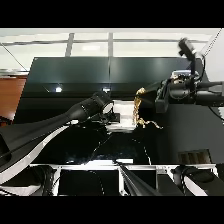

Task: Fold the box and place the chain.

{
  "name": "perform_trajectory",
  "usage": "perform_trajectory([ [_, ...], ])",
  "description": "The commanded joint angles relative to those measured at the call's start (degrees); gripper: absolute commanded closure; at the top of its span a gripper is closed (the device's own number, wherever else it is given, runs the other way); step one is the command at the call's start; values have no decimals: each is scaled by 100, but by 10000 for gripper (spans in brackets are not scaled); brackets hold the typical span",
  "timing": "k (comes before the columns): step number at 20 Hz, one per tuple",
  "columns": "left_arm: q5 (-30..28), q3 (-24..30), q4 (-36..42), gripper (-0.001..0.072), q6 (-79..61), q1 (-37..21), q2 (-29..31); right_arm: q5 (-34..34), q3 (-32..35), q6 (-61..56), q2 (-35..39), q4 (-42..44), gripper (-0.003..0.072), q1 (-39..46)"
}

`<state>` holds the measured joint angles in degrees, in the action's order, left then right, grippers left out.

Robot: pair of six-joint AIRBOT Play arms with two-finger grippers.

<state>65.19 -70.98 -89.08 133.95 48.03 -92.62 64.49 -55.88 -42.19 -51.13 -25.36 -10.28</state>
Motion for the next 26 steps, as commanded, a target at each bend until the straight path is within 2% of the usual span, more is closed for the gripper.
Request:
perform_trajectory([
  [1, -2, 2, -2, 677, -2, 2, 0, -160, -125, -376, 11, 922, 663, -15],
  [4, -4, 2, -2, 677, -2, 2, 0, -190, -98, -686, -28, 79, 662, -114],
  [7, -15, 2, -2, 677, -2, 2, 0, -203, 269, -1644, -94, -1163, 662, -343],
  [12, -15, 2, -2, 677, -2, 2, 0, -546, 1043, -1720, -459, -1259, 662, -487],
  [16, -13, 2, -2, 677, -2, 2, 0, -804, 1106, -1718, -898, -1272, 660, -688],
  [17, -13, 2, -2, 677, -2, 2, 0, -870, 1106, -1718, -949, -1272, 611, -737],
  [19, -13, 2, -2, 677, -2, 2, 0, -732, 1088, -1716, -940, -1276, 192, -688],
  [21, -13, 2, 0, 677, -2, 2, 0, 59, 994, -1714, -839, -1572, 180, -369],
  [24, -15, 2, -2, 677, -2, 2, 0, 1161, 1023, -1687, -321, -2549, 180, 584],
  [26, -22, 2, -2, 677, -2, 2, 0, 931, 1523, -1296, 151, -2638, 179, 1244],
])
